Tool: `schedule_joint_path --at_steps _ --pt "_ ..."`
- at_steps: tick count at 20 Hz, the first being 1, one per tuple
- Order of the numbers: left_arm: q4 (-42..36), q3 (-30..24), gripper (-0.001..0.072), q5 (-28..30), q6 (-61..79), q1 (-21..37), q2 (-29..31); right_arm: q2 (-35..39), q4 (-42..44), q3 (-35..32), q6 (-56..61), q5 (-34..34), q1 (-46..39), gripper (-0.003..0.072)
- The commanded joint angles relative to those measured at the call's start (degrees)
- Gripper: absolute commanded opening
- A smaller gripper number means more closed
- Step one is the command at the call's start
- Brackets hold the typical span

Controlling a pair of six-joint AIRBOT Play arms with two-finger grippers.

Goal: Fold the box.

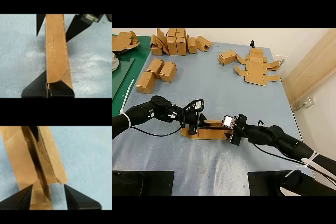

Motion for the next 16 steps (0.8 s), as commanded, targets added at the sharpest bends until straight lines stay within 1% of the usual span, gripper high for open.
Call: schedule_joint_path --at_steps 1,3,8,13,16 --pt "0.02 -0.02 0.0012 0.04 0.0 0.04 0.0 -4.24 20.7 4.26 -24.09 -14.12 -6.49 0.0609" --pt "0.02 -0.02 0.0012 0.04 0.0 0.04 0.0 -6.88 21.86 5.62 -24.55 -18.58 -7.91 0.0609" --pt "0.02 -0.02 0.0012 0.04 0.0 0.04 0.0 -7.32 23.61 5.79 -24.28 -19.41 -7.78 0.0608" --pt "0.0 -0.02 0.0012 0.02 0.0 0.04 0.0 -7.23 23.54 5.77 -22.99 -20.31 -7.78 0.0608" --pt "0.0 -0.02 0.0012 0.04 0.0 0.04 0.0 -7.52 22.77 5.77 -23.1 -18.82 -7.78 0.0607"
